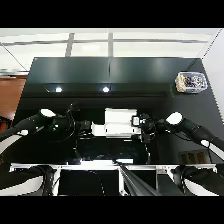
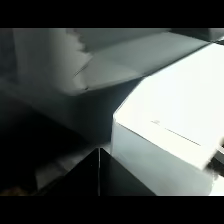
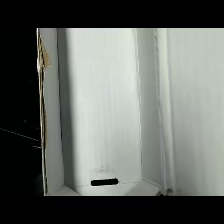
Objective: Fold the box and place the chain.
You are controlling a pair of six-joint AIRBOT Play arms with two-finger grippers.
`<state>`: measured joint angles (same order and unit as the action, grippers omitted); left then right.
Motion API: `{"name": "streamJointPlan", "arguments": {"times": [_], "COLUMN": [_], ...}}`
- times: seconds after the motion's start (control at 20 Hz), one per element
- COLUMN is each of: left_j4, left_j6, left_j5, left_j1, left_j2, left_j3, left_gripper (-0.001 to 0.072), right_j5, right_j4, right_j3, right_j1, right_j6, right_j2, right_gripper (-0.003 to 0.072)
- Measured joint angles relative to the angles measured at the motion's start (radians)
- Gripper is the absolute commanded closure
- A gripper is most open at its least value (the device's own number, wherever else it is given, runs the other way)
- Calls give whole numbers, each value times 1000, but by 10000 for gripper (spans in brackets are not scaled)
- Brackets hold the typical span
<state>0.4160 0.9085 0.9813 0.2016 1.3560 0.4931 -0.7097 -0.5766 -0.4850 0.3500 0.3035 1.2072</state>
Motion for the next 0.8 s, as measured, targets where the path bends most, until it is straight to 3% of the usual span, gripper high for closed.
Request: {"name": "streamJointPlan", "arguments": {"times": [0.05,0.15,0.2,0.25,0.3,0.8], "left_j4": [-21,-50,-60,-67,-74,-57], "left_j6": [-32,-81,-97,-109,-118,-72], "left_j5": [13,43,53,60,77,103], "left_j1": [2,3,3,4,4,82], "left_j2": [1,3,3,4,4,4], "left_j3": [1,2,3,5,10,141], "left_gripper": [641,398,183,50,15,23], "right_j5": [0,0,0,0,0,0], "right_j4": [0,0,0,0,0,0], "right_j3": [0,0,0,0,0,0], "right_j1": [0,0,0,0,0,0], "right_j6": [0,0,0,0,0,0], "right_j2": [0,0,0,0,0,0], "right_gripper": [283,283,283,283,283,283]}}
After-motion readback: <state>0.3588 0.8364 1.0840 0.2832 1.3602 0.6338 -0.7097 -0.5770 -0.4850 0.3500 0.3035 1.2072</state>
